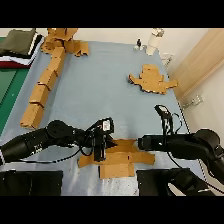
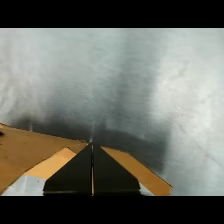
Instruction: Fold the box.
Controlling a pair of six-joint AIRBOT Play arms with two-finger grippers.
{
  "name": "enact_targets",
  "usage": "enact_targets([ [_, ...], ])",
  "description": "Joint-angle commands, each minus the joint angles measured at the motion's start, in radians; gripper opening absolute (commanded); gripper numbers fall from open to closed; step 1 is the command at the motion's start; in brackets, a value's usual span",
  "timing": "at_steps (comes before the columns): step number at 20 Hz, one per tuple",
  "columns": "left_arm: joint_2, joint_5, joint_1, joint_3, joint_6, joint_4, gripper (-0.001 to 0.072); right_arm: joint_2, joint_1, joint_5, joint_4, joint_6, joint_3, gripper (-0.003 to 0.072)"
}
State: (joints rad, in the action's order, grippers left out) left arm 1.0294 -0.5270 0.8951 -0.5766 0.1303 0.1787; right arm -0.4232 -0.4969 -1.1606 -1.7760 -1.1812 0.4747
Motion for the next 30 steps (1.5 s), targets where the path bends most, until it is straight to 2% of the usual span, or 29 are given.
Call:
enact_targets([
  [1, 0.001, 0.076, 0.014, 0.012, 0.072, 0.002, 0.001, 0.016, -0.004, -0.053, 0.079, 0.086, -0.032, 0.0001],
  [5, 0.014, 0.205, 0.0, 0.049, 0.124, 0.0, 0.001, 0.048, -0.004, -0.052, 0.157, 0.139, -0.038, 0.0001],
  [6, 0.023, 0.201, -0.02, 0.05, 0.113, -0.001, 0.0011, 0.059, -0.004, -0.051, 0.162, 0.145, -0.038, 0.0001],
  [8, 0.04, 0.129, -0.084, 0.05, 0.087, -0.007, 0.001, 0.068, -0.004, -0.051, 0.172, 0.145, -0.038, 0.0001],
  [12, 0.039, -0.112, -0.245, 0.05, 0.053, -0.007, 0.0011, 0.069, -0.004, -0.051, 0.199, 0.145, -0.038, 0.0001],
  [14, 0.017, -0.164, -0.298, 0.048, 0.073, 0.007, 0.0011, 0.069, -0.004, -0.043, 0.217, 0.146, -0.038, 0.0001],
  [19, -0.082, -0.157, -0.311, 0.049, 0.164, 0.01, 0.0011, 0.067, -0.003, 0.025, 0.254, 0.172, -0.038, 0.0001],
  [23, -0.061, -0.188, -0.309, 0.053, 0.267, 0.031, 0.0011, 0.048, -0.003, 0.098, 0.254, 0.181, -0.038, 0.0001],
  [27, -0.034, -0.106, -0.311, 0.081, 0.437, 0.022, 0.001, -0.032, -0.004, 0.156, 0.254, 0.18, -0.038, 0.0001],
  [30, -0.019, -0.129, -0.311, 0.081, 0.449, -0.028, 0.001, -0.106, -0.005, 0.214, 0.247, 0.179, -0.038, 0.0001],
])
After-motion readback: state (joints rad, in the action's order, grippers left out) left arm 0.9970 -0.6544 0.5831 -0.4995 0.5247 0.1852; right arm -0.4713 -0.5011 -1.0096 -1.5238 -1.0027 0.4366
